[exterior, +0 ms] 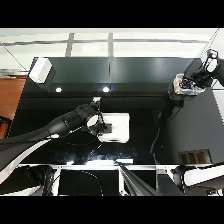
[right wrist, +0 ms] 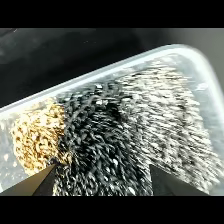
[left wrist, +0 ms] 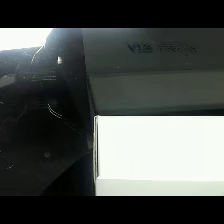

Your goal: Fold the box and place the chain.

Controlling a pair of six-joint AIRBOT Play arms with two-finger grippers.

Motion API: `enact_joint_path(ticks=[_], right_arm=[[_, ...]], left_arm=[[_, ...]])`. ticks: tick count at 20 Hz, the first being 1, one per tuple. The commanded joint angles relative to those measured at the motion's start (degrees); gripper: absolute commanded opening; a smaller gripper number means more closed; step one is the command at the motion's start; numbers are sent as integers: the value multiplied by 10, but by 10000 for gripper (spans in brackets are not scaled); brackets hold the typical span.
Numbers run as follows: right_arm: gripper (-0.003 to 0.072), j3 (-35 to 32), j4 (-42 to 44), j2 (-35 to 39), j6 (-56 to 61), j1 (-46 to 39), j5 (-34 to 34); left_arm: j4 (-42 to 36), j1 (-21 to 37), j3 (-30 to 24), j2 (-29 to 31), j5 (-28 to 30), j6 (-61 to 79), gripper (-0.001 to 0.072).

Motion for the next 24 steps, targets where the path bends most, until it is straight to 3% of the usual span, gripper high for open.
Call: enact_joint_path(ticks=[1, 3, 7, 12, 19, 21, 24], right_arm=[[676, 19, 25, -35, -25, 1, 16], [416, 19, 28, -39, -33, 3, 12], [10, 34, 23, -38, -33, 1, 32], [6, 96, 18, 18, -128, 1, 110], [3, 97, 29, 235, -162, 1, 101], [4, 97, 75, 282, -188, 1, 149], [4, 94, 165, 330, -238, 1, 296]], left_arm=[[0, 0, 0, 0, -1, 0, 25], [0, 0, 0, 0, -1, 0, 25], [0, 0, 0, 0, -1, 0, 25], [0, 0, 0, 0, -2, 0, 25], [0, 0, 0, 0, -1, 0, 25], [0, 0, 0, 0, -1, 0, 25], [0, 0, 0, 0, -1, 0, 25]])
